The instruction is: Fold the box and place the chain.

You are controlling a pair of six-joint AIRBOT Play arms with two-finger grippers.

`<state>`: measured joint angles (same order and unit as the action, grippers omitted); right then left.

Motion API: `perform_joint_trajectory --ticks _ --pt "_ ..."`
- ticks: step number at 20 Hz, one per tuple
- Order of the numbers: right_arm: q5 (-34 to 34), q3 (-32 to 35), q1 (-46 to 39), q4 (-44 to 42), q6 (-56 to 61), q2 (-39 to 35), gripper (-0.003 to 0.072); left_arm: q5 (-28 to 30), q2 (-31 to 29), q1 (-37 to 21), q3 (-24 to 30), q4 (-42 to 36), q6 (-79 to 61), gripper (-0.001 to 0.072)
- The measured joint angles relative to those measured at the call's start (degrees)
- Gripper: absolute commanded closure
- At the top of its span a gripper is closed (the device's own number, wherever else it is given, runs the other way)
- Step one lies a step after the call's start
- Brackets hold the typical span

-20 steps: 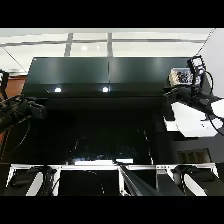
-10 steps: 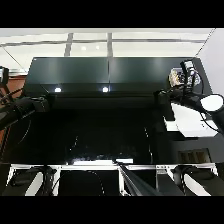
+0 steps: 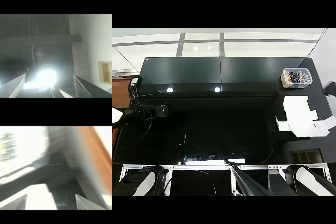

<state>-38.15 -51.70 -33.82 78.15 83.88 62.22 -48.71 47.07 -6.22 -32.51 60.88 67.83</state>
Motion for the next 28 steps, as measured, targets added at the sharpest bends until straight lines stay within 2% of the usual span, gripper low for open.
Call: perform_joint_trajectory --ticks 2,4,10,13,14,15,19,21,24,28 --pt "-3.54 -2.64 -6.91 -0.37 -1.01 3.85 -0.0010 -0.42 0.55 0.00 0.00 0.52 1.03 0.0000" --pt "-9.09 -5.88 -11.19 -2.93 -6.71 8.72 -0.0010 -0.70 0.85 0.04 -0.02 0.66 1.57 0.0000" --pt "-26.60 -12.85 -15.02 -5.31 -22.10 21.51 -0.0007 -1.29 1.11 0.04 -0.02 -0.98 2.14 0.0000" --pt "-30.84 -13.92 -15.41 -3.80 -26.91 24.22 0.0473 -1.16 1.11 0.04 -0.02 -1.81 2.23 0.0001" --pt "-31.63 -14.10 -15.47 -3.56 -27.89 24.65 0.0602 -0.94 1.11 0.04 -0.02 -2.01 2.23 0.0001" --pt "-32.39 -14.25 -15.54 -3.13 -28.65 24.98 0.0671 -0.74 1.11 0.04 -0.02 -2.16 2.23 0.0000" --pt "-37.31 -14.45 -15.21 -3.41 -30.40 25.40 0.0669 -0.37 1.11 0.04 -0.02 -2.29 2.23 0.0001" --pt "-40.48 -13.81 -14.47 -6.47 -31.10 24.72 0.0669 -0.37 1.11 0.04 -0.02 -2.40 2.23 0.0002" --pt "-43.82 -8.33 -12.59 -15.76 -31.91 21.20 0.0669 -0.37 1.11 0.04 -0.02 -2.49 2.23 0.0002" --pt "-41.88 4.11 -6.56 -33.14 -37.16 11.41 0.0669 -1.55 1.11 0.04 -0.02 -2.73 2.23 0.0002"
